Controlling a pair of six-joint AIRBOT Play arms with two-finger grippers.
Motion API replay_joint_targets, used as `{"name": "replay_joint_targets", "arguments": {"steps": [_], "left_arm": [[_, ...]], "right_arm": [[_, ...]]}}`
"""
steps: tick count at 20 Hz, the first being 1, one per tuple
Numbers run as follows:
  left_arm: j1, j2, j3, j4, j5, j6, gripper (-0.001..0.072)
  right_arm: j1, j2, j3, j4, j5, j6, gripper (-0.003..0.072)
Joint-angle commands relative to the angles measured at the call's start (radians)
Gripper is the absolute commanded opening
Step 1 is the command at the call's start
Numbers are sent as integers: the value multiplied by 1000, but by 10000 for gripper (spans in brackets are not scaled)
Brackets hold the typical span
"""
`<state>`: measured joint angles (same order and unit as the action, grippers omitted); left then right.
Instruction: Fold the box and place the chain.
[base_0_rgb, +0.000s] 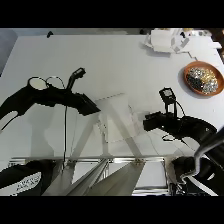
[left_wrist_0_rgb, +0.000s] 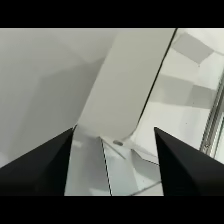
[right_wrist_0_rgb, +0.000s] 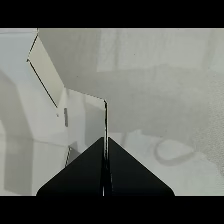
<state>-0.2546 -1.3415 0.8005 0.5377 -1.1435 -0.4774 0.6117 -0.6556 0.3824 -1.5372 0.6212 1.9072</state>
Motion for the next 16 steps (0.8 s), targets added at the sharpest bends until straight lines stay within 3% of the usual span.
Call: {"name": "replay_joint_targets", "arguments": {"steps": [1,2,5,8,10,12,13,14,16], "left_arm": [[-43,-95,-1,-55,16,113,601],[-52,-106,-1,-55,32,116,632],[-89,-127,-1,-70,63,174,625],[-136,-149,-1,-103,116,237,544],[-161,-160,-1,-103,178,258,393],[-166,-159,-1,-106,214,278,116],[-163,-159,-1,-106,216,304,44],[-163,-159,-1,-106,220,334,6],[-165,-159,0,-108,215,424,5]], "right_arm": [[1,1,0,1,0,1,14],[1,1,0,1,0,1,14],[1,1,0,5,0,1,15],[1,1,0,11,0,1,15],[1,1,0,27,0,0,15],[1,1,0,31,2,0,15],[1,1,0,31,3,0,15],[1,1,0,31,3,0,15],[1,1,0,39,2,0,17]]}}
